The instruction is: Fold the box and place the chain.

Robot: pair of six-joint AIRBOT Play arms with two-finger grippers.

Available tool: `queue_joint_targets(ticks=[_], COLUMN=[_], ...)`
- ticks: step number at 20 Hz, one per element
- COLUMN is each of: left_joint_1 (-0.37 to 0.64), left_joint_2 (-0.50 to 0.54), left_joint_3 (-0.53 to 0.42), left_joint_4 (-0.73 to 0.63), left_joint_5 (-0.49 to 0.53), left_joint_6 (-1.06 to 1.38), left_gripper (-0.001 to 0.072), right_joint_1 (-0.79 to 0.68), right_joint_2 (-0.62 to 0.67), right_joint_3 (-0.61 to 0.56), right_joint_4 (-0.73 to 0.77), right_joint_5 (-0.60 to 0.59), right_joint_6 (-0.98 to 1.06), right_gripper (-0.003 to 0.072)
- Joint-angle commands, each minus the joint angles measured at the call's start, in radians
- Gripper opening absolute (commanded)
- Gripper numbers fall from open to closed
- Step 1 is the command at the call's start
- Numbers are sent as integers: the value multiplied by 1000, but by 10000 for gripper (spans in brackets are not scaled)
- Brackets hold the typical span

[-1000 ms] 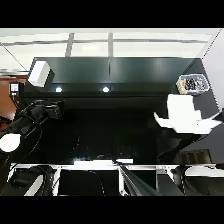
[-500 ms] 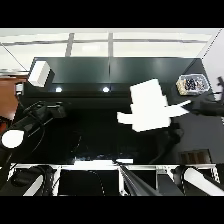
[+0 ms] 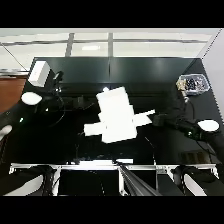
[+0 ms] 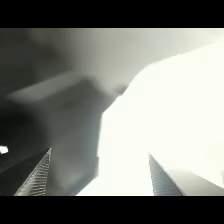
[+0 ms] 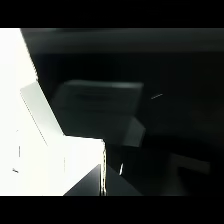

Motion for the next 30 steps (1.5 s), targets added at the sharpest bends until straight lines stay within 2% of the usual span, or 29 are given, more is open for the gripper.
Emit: queue_joint_targets(ticks=[1,3,5,7,9,10,11,13,14,17,18,19,20,23,25,28,30], left_joint_1=[10,-14,-21,-28,-41,-49,-54,-57,-57,-56,-55,-55,-55,-63,-100,-222,-298], left_joint_2=[-261,-334,-388,-411,-412,-412,-412,-412,-412,-412,-412,-412,-412,-384,-331,-243,-237], left_joint_3=[140,180,204,207,209,214,218,220,221,232,238,246,257,283,274,246,246], left_joint_4=[-123,-63,-61,-58,-39,-16,14,48,47,49,49,49,49,72,90,90,164], left_joint_5=[-312,-381,-478,-515,-540,-541,-521,-466,-443,-411,-412,-413,-416,-410,-355,-202,-193], left_joint_6=[139,155,217,267,339,365,381,409,417,449,463,463,463,463,488,700,933], left_gripper=[705,705,705,704,669,606,499,236,130,87,31,30,29,26,25,27,27], right_joint_1=[122,127,127,127,127,127,127,127,127,127,126,121,108,52,55,61,94], right_joint_2=[14,14,14,14,14,14,14,14,14,14,14,14,14,18,18,16,15], right_joint_3=[-21,-21,-21,-21,-21,-21,-21,-21,-21,-21,-21,-18,-5,145,253,282,253], right_joint_4=[21,28,35,34,34,34,33,16,8,4,2,-13,-57,-365,-517,-523,-548], right_joint_5=[-68,-74,-94,-114,-139,-150,-153,-151,-151,-151,-156,-168,-167,-21,100,244,258], right_joint_6=[-2,-2,-1,-1,-1,-1,-2,-2,-2,-2,-2,-3,-3,-19,-89,-264,-285], right_gripper=[14,15,14,15,15,15,15,15,15,16,53,391,688,707,707,706,706])
